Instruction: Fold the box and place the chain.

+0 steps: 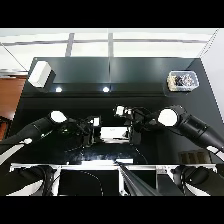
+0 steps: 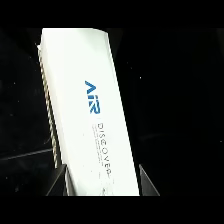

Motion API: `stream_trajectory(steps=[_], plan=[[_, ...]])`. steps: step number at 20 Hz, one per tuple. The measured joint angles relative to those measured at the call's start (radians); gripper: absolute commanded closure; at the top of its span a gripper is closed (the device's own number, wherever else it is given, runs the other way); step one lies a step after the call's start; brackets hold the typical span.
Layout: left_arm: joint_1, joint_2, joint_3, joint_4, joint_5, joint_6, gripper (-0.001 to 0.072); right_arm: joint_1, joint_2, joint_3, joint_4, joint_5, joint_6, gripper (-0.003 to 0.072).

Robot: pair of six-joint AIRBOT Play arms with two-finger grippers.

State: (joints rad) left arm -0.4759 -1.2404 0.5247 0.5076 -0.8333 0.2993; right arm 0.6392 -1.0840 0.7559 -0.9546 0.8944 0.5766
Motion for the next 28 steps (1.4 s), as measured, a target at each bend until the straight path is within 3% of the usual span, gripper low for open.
stream_trajectory(steps=[28], plan=[[0.0, 0.0, 0.0, 0.0, 0.0, 0.0, 0.0228, 0.044, -0.025, -0.011, 0.011, -0.008, 0.0, 0.0188]])
